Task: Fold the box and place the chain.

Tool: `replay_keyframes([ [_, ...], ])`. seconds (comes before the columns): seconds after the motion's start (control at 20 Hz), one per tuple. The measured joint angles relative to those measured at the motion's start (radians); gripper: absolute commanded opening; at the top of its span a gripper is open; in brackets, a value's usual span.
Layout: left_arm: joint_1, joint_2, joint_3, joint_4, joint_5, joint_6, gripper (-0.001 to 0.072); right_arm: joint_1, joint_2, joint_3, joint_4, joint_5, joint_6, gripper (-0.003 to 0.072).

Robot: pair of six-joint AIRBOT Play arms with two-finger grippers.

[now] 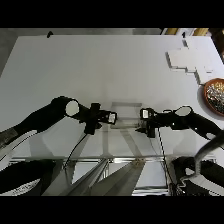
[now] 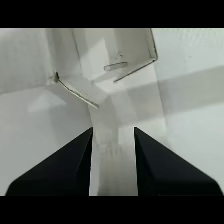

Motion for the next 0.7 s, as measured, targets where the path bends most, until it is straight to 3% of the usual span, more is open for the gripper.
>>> replay_keyframes([
  [0.2,-0.015,-0.031,-0.001,-0.071,0.079,0.025,0.0288,0.0,0.0,0.0,0.0,0.0,0.0,0.0401],
  [0.4,-0.027,-0.044,-0.002,-0.104,0.096,0.034,0.0262,0.0,0.0,0.0,0.0,0.0,0.0,0.0401],
  [0.45,-0.03,-0.046,-0.002,-0.108,0.09,0.034,0.0244,0.0,0.0,0.0,0.0,0.0,0.0,0.0401],
  [0.55,-0.039,-0.048,-0.002,-0.114,0.076,0.035,0.014,0.0,0.0,0.0,0.0,0.0,0.0,0.0401],
  [0.7,-0.049,-0.05,-0.002,-0.128,0.061,0.037,0.014,0.0,0.0,0.0,0.0,0.0,0.0,0.0401],
])
